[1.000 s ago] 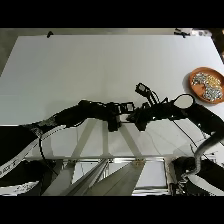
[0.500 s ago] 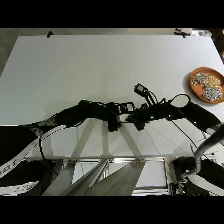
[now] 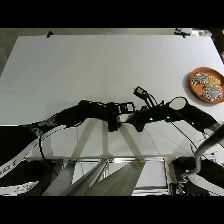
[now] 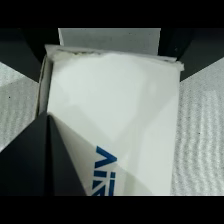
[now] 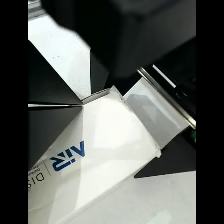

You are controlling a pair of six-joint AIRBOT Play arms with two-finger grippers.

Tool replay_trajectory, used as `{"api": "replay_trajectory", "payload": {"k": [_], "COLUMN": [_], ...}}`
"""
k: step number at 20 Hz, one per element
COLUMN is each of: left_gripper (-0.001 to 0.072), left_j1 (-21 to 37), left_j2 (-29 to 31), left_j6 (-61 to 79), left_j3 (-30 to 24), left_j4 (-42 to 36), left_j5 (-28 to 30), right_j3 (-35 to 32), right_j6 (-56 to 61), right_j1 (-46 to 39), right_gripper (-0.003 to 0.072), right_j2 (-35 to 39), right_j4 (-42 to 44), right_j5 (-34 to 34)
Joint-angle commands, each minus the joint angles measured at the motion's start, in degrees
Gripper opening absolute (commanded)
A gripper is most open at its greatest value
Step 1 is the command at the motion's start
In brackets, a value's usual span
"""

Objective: Fold the box and place the chain.

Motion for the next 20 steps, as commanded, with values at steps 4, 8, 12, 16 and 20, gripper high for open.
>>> {"api": "replay_trajectory", "payload": {"k": [4, 8, 12, 16, 20], "left_gripper": [0.0345, 0.0345, 0.0345, 0.0345, 0.0345], "left_j1": [0.02, 0.02, 0.02, 0.02, 0.02], "left_j2": [0.07, 0.04, 0.04, 0.04, 0.04], "left_j6": [0.02, 0.02, 0.02, 0.02, 0.00], "left_j3": [0.00, 0.00, 0.00, 0.02, 0.02], "left_j4": [0.02, 0.04, 0.02, 0.02, 0.02], "left_j5": [0.00, 0.00, 0.00, 0.00, 0.02], "right_j3": [-2.21, -2.19, -2.16, -2.16, -2.25], "right_j6": [-0.37, -1.36, -1.42, -1.62, -1.57], "right_j1": [-0.04, -0.04, -3.85, -12.15, -15.74], "right_gripper": [0.0014, 0.0013, 0.0012, 0.0012, 0.0012], "right_j2": [-0.09, 0.11, 4.61, 10.25, 10.45], "right_j4": [-1.20, -1.11, -1.14, -2.58, -3.98], "right_j5": [-2.36, -4.68, -4.55, -1.03, 2.80]}}
